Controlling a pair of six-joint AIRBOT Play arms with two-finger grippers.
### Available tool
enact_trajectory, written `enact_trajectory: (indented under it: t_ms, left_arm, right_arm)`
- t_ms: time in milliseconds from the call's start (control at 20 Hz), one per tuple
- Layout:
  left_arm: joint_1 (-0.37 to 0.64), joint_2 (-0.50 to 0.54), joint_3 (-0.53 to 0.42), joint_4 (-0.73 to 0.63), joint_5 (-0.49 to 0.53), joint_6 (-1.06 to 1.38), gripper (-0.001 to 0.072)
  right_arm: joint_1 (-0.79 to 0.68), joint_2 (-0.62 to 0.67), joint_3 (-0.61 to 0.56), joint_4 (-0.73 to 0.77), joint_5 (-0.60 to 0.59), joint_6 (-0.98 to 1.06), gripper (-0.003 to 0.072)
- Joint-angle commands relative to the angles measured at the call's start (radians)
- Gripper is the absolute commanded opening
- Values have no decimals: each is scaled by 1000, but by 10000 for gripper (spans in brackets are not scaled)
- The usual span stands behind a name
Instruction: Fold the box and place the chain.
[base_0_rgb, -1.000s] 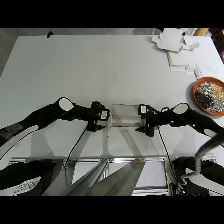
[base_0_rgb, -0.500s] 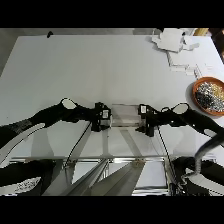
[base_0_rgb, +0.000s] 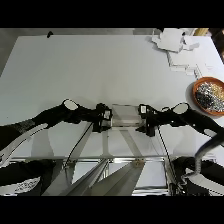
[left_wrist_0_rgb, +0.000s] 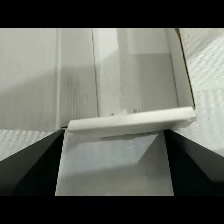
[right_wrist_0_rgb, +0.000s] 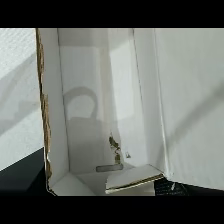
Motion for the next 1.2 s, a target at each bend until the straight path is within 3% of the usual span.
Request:
enact_trajectory:
  t_ms: [0, 500, 1150]
  left_arm:
    - [-3, -2, -1, 12, -33, 0, 712]
    - [62, 34, -2, 104, -105, -99, 713]
    - [14, -19, -1, -71, -79, -63, 711]
  right_arm:
    - [0, 0, 0, 2, -2, 1, 295]
    - [0, 0, 0, 2, -2, 1, 295]
    - [0, 0, 0, 2, -2, 1, 295]
